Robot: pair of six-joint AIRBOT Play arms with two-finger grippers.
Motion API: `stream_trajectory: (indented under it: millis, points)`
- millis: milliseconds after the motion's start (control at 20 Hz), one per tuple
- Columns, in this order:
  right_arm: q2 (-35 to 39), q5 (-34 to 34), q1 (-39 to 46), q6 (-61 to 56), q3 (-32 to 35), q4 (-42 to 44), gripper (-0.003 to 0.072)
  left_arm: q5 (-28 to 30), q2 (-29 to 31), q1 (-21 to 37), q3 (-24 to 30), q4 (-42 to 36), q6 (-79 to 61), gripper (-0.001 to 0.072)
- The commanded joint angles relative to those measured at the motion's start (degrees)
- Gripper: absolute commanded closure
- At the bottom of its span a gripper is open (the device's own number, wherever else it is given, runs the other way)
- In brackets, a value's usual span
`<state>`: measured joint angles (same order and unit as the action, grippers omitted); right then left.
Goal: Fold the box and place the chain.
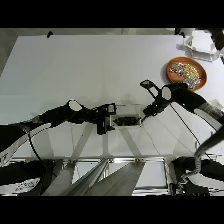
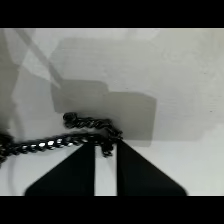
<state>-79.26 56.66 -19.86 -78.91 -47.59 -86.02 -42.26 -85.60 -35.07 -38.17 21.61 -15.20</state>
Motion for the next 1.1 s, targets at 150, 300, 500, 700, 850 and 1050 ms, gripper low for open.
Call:
stream_trajectory:
  millis: [150,300,500,700,850,1050]
  points:
    - [0.57,2.27,0.04,-0.11,0.02,0.55,0.0681,0.00,0.02,-0.02,0.02,0.02,0.00,0.0297]
    - [5.46,4.07,0.04,-0.11,-0.02,0.55,0.0681,0.02,0.02,-0.04,0.02,0.00,0.00,0.0297]
    - [18.29,7.58,0.04,-0.09,-0.02,4.02,0.0681,0.00,0.02,-0.02,0.02,0.00,0.00,0.0297]
    - [30.53,5.05,0.04,6.23,-0.02,25.03,0.0681,0.00,0.02,-0.04,0.02,0.00,0.00,0.0297]
    - [35.34,1.68,0.04,9.77,-0.02,35.52,0.0681,0.02,0.02,-0.02,0.02,0.00,0.00,0.0297]
    - [36.17,1.64,-0.57,10.45,-0.02,39.95,0.0681,0.02,0.02,-0.02,0.02,0.02,0.00,0.0297]
